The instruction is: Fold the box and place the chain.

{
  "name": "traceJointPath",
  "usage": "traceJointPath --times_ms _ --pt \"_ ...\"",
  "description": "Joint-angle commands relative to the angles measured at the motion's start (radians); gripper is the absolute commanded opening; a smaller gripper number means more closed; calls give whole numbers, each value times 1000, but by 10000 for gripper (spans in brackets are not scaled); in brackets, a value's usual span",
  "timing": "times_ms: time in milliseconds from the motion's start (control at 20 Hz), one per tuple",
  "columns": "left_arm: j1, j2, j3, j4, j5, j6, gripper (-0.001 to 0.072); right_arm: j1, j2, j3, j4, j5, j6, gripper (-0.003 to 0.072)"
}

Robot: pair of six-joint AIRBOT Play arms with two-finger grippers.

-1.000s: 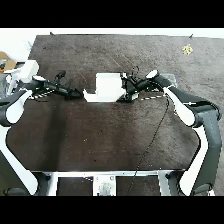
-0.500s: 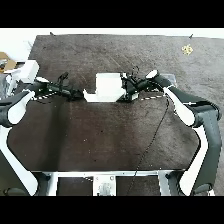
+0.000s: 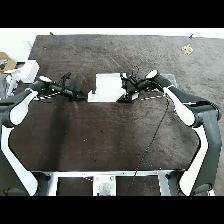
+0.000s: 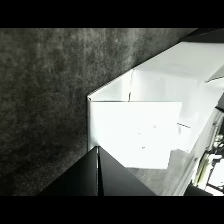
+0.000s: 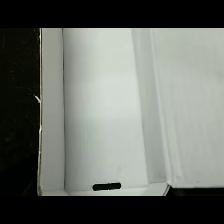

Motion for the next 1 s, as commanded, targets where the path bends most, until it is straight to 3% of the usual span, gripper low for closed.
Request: traceJointPath --times_ms 0,200,850,950 --pt "-2 15 30 109 7 -40 11 0 0 0 0 0 0 507" --pt "4 66 33 255 37 -137 12 0 0 0 0 0 0 507" --pt "-68 74 32 193 109 -177 14 0 0 0 0 0 0 507" --pt "-68 74 32 130 108 -164 236 0 0 0 0 0 0 507"
